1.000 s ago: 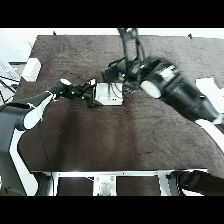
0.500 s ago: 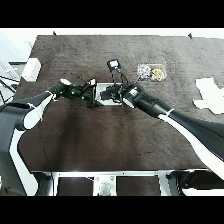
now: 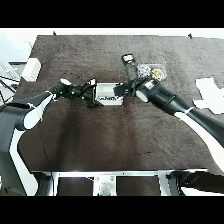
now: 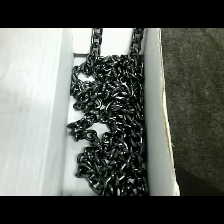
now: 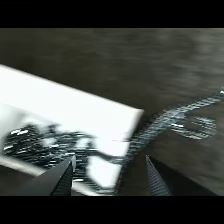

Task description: Fold the box and place the chain.

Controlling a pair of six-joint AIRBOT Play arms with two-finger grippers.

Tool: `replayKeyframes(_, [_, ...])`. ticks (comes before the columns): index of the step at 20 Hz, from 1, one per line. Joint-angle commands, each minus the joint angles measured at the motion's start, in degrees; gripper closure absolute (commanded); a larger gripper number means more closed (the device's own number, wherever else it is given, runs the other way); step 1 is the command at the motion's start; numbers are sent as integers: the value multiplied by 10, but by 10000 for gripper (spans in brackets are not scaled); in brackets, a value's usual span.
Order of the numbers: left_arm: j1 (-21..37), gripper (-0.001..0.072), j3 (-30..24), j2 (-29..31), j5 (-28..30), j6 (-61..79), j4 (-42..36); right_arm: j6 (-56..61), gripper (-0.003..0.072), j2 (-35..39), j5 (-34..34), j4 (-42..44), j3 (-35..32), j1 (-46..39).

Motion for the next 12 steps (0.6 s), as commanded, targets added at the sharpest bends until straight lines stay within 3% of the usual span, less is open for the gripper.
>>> replayKeyframes(1, [0, 375, 0, 0, 2, 0, 0, 69, 164, 10, 25, -4, 0, -63])
replayKeyframes(5, [0, 375, 0, 0, 2, 0, 0, 83, 164, -62, 6, 89, 12, -139])
replayKeyframes(12, [0, 375, 0, 1, 2, 0, 0, 64, 166, -208, 32, 158, 132, -125])
